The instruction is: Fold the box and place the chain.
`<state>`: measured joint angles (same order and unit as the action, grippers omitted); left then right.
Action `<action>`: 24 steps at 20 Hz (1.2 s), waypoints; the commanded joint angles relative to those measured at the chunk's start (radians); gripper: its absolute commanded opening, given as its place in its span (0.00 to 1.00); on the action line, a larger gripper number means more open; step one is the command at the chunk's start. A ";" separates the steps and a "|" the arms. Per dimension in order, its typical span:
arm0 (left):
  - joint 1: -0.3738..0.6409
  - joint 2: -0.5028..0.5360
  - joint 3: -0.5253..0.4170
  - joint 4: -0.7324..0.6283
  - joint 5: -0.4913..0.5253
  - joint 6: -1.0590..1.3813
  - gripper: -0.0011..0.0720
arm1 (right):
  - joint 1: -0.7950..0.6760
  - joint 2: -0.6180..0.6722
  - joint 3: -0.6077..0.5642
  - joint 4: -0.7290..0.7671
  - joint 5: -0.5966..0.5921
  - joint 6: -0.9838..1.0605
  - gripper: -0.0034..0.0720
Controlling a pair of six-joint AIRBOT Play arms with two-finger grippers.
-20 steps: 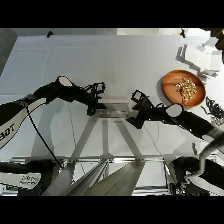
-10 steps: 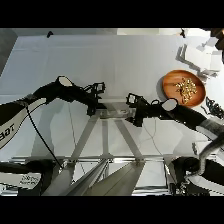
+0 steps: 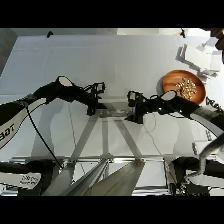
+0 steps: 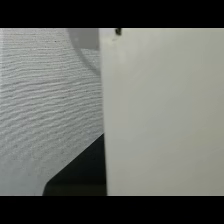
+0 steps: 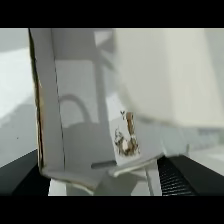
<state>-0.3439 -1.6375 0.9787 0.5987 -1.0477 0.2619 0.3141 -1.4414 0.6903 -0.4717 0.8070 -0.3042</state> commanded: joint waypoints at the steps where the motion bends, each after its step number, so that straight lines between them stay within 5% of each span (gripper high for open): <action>1: 0.000 0.000 0.000 0.000 0.000 0.000 0.02 | -0.006 -0.062 0.030 0.009 0.036 -0.023 0.95; 11: 0.000 0.000 0.000 0.001 0.000 0.000 0.02 | -0.004 -0.101 0.030 0.057 0.043 -0.072 0.88; 13: 0.000 0.000 0.000 0.001 0.000 0.000 0.02 | -0.004 -0.103 0.030 0.047 0.043 -0.072 0.74; 24: 0.000 0.000 0.000 0.000 0.000 0.000 0.02 | -0.004 -0.103 0.029 0.047 0.043 -0.071 0.74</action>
<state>-0.3439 -1.6371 0.9787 0.5991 -1.0473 0.2623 0.3096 -1.5433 0.7193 -0.4244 0.8497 -0.3756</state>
